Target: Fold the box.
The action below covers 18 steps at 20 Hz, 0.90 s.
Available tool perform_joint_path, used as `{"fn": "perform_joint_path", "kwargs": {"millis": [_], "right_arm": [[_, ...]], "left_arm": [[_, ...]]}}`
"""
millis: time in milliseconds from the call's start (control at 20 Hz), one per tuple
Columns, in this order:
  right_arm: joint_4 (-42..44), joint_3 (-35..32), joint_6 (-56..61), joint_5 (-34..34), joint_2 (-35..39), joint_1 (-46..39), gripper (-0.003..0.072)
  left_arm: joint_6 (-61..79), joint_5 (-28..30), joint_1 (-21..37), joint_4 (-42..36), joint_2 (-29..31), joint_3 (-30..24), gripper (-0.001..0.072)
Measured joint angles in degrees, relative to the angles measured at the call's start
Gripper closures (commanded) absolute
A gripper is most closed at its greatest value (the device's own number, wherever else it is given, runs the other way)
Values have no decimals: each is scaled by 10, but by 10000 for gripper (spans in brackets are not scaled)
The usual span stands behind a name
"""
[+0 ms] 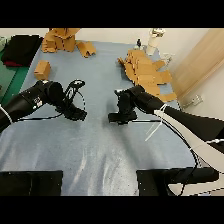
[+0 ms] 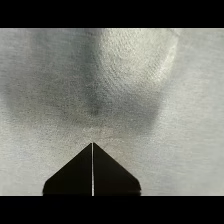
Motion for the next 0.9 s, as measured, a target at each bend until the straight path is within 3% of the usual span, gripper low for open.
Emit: {"fn": "perform_joint_path", "kwargs": {"millis": [750, 900], "right_arm": [[4, 1, 11, 27, 0, 0, 681], [-39, 13, 13, 29, 0, -14, 463]], "left_arm": [[0, 10, 0, 0, 0, 0, 698], [0, 28, 0, 0, 0, 0, 697]]}}
